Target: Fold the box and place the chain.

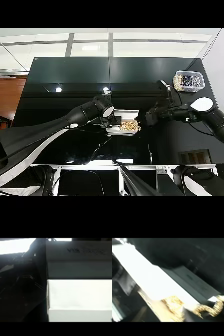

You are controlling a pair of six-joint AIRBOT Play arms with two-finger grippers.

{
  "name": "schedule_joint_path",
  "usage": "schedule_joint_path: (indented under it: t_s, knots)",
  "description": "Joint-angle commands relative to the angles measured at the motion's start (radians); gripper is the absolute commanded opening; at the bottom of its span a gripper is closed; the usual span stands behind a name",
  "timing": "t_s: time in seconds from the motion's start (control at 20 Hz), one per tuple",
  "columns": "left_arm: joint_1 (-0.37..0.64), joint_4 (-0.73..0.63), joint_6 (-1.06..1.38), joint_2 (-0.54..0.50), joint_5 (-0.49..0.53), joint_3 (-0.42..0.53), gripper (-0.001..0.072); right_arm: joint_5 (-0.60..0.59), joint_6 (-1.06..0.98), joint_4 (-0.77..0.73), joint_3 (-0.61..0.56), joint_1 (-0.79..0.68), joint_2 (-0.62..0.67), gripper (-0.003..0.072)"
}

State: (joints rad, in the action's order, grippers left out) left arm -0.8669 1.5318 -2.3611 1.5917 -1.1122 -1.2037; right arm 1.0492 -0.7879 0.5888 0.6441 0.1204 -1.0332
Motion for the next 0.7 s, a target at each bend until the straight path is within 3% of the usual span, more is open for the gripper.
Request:
schedule_joint_path:
  t_s: [0.0, 0.1, 0.2, 0.35, 0.45, 0.65]
  knots:
    - [0.001, 0.001, 0.0, 0.0, 0.004, 0.0, 0.0028, 0.013, 0.014, 0.285, -0.002, -0.051, 0.003, 0.072]
    - [0.001, 0.0, 0.0, 0.0, 0.003, 0.0, 0.0028, -0.054, 0.058, 0.419, -0.005, -0.05, 0.003, 0.072]
    - [0.001, 0.0, 0.0, 0.0, 0.001, 0.0, 0.0028, -0.158, 0.24, 0.421, -0.044, -0.049, 0.002, 0.072]
    - [0.001, 0.0, 0.0, 0.0, 0.0, 0.0, 0.0028, -0.194, 0.636, 0.277, -0.103, -0.047, -0.025, 0.0711]
    - [0.001, 0.0, 0.0, 0.0, 0.0, 0.0, 0.0028, -0.185, 0.782, 0.174, -0.116, -0.043, -0.067, 0.0711]
    - [0.001, 0.0, 0.0, 0.0, 0.0, 0.0, 0.0028, -0.24, 0.99, 0.119, -0.116, 0.044, -0.117, 0.0711]
